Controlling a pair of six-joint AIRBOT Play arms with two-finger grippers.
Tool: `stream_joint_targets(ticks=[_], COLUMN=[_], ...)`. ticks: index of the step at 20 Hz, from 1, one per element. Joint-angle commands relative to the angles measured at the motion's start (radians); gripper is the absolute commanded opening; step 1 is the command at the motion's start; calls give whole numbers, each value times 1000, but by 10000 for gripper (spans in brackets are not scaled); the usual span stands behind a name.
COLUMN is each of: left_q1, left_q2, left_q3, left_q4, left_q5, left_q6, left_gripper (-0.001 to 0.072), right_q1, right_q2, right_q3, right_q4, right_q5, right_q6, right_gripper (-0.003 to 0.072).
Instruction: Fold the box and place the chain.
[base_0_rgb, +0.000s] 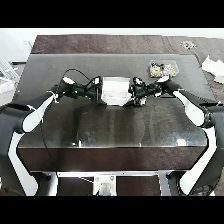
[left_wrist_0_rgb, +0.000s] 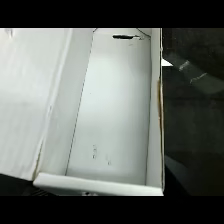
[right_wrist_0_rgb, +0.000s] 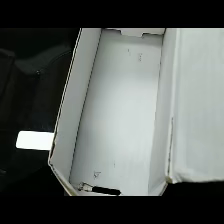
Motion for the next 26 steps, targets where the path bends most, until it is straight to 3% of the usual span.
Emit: stream_joint_targets(ticks=[1,11,12,13,26], left_q1=[-1,-1,-1,-1,-1], left_q2=[0,0,0,0,2], left_q3=[-13,-13,-13,-13,-13], left_q4=[6,3,3,3,2], left_q5=[21,22,25,26,40], left_q6=[-4,6,7,8,14], left_gripper=[720,697,541,484,488], right_q1=[1,1,1,1,1], right_q2=[0,0,0,0,0], right_q3=[0,0,0,0,0], right_q4=[1,1,1,1,1], right_q5=[-2,-2,-2,-2,-1], right_q6=[1,1,1,1,1], right_gripper=[580,580,580,580,580])
